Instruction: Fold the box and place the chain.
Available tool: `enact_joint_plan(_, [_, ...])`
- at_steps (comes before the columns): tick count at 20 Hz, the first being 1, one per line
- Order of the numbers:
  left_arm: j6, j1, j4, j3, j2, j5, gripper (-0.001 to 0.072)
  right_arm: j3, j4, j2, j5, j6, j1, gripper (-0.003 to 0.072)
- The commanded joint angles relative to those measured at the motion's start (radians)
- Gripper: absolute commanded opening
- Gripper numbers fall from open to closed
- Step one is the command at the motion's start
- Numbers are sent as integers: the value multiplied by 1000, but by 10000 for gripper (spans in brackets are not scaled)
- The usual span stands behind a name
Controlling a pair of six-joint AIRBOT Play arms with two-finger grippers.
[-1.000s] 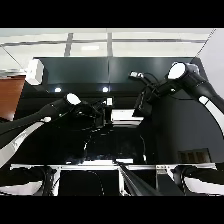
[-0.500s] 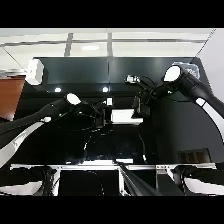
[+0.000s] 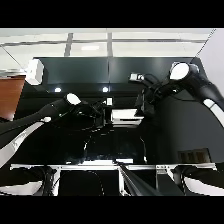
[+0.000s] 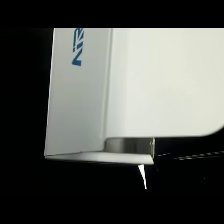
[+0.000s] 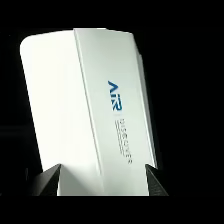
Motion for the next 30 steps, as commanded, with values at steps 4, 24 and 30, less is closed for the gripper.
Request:
enact_joint_plan(4, [0,-1,0,1,-1,0,329,-166,237,48,-256,-135,-56,562])
enact_joint_plan(24, [1,-1,2,1,-1,0,330,-198,-3,48,-296,-230,72,697])
enact_joint_plan(30, [1,-9,19,1,-1,-1,330,-198,-1,59,-299,-230,72,696])
